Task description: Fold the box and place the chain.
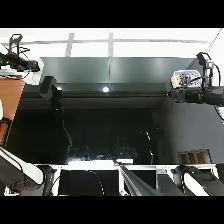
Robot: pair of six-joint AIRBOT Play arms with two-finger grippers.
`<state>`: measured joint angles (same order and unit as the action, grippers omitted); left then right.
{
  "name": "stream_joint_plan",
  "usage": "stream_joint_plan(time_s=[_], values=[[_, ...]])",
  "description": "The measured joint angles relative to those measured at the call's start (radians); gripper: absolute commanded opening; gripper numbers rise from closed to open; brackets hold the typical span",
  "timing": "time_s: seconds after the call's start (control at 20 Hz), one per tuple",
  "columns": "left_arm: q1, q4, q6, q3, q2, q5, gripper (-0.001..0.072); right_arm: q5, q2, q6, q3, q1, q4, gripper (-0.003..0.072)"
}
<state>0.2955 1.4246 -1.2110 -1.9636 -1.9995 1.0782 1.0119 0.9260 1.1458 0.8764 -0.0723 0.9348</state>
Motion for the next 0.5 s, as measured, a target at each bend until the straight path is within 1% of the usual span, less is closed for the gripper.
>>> stream_joint_plan(time_s=[0.1,0.15,0.2,0.3,0.4,0.45,0.5], values=[[0.007,-0.011,-0.003,-0.049,-0.062,-0.004,0.0286,-0.002,0.0,0.006,0.0,0.0,0.0,0.0018],[0.008,-0.015,-0.005,-0.061,-0.084,-0.014,0.0427,-0.004,0.0,0.008,0.0,0.0,0.0,0.0018],[0.008,-0.019,-0.006,-0.071,-0.102,-0.026,0.072,-0.004,0.0,0.013,0.0,0.0,0.0,0.0018],[0.006,-0.019,-0.011,-0.088,-0.118,-0.042,0.072,-0.005,0.0,0.016,0.0,0.0,0.0,0.0019],[0.002,-0.008,-0.04,-0.102,-0.103,-0.04,0.0717,-0.006,0.0,0.021,0.0,0.0,0.0,0.0018],[0.001,-0.006,-0.067,-0.108,-0.079,-0.041,0.0665,-0.006,0.0,0.023,0.0,0.0,0.0,0.0018],[0.0,-0.004,-0.105,-0.111,-0.045,-0.04,0.0475,-0.005,0.0,0.023,0.0,0.0,0.0,0.0018]])
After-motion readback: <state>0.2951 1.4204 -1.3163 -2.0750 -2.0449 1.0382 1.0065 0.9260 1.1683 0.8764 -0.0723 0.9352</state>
